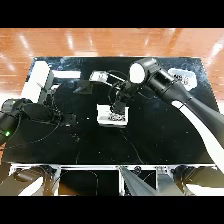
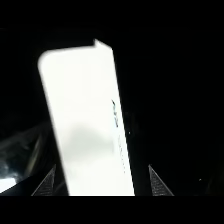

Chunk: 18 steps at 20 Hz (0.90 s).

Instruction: Fold the box and place the chain.

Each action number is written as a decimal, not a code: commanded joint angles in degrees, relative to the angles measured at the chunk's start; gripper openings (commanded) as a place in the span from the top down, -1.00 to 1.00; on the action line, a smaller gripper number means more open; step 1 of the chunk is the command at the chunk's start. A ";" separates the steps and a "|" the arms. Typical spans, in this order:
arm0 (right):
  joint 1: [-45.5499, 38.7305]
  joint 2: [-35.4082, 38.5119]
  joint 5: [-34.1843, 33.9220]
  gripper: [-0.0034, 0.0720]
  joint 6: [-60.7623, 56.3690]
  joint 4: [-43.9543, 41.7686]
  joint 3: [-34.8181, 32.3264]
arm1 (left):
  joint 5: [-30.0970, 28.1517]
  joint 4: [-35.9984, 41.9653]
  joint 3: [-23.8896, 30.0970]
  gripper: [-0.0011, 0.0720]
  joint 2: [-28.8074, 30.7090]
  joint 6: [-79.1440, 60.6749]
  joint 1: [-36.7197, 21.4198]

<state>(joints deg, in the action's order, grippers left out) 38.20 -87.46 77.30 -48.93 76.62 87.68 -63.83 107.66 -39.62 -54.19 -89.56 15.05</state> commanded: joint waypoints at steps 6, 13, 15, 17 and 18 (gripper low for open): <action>-3.34 -4.20 -0.37 -0.95 -0.26 -1.22 2.89 | 0.00 0.00 0.02 -0.52 -0.04 -0.02 0.04; -3.08 -6.32 2.23 -0.95 0.57 -4.55 2.60 | 0.07 -0.02 0.02 -0.52 -0.04 -0.02 0.04; -3.08 -6.32 1.99 -0.95 0.81 -4.44 2.16 | 0.07 0.00 0.02 -0.52 -0.04 -0.02 0.04; -3.08 -6.38 2.54 -0.95 0.81 -4.66 1.88 | 0.02 0.00 0.02 -0.52 -0.04 -0.02 0.04; -3.08 -6.38 3.30 -0.96 0.81 -4.63 1.73 | 0.04 -0.02 0.02 -0.52 -0.04 -0.02 0.04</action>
